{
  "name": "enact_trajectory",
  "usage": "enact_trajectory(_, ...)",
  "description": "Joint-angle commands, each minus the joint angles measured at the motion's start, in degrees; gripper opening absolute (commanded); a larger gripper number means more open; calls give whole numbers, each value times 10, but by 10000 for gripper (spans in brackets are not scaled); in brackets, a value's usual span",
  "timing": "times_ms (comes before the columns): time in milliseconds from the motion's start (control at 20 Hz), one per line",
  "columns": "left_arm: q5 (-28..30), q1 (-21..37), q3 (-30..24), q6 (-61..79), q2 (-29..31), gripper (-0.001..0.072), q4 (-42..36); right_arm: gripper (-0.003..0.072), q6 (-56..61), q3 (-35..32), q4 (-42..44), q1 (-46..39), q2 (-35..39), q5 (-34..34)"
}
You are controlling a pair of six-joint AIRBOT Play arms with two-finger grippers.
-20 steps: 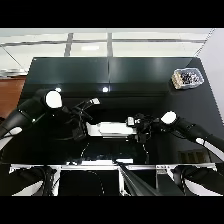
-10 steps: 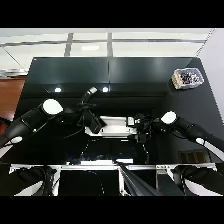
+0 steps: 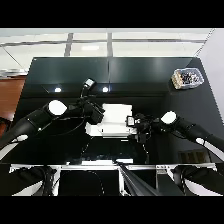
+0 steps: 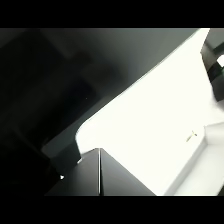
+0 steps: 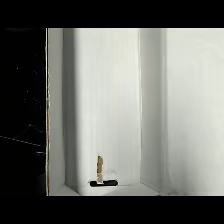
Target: Fold the box and place the chain.
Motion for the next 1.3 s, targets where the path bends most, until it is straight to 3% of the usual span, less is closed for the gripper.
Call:
enact_trajectory(0,2,-12,0,1,-27,24,23,126,0,0,0,0,0,0)
enact_trajectory(200,-58,-13,0,1,-59,24,33,126,0,0,0,0,0,0)
enact_trajectory(500,-78,-13,24,1,-64,24,63,126,0,0,0,0,0,0)
enact_trajectory(700,-158,7,77,-94,-9,24,219,126,0,0,0,0,0,0)
enact_trajectory(800,-187,59,73,-254,46,24,314,126,0,0,0,0,0,0)
enact_trajectory(900,-185,134,45,-275,108,25,329,126,0,0,0,0,0,0)
enact_trajectory(1000,-192,196,12,-200,159,28,276,126,0,0,0,0,0,0)
enact_trajectory(1100,-280,224,-15,34,182,28,165,126,0,0,0,0,0,0)
enact_trajectory(1200,-382,216,-31,227,178,30,103,126,0,0,0,0,0,0)
enact_trajectory(1250,-390,203,-38,280,176,166,100,126,0,0,0,0,0,0)
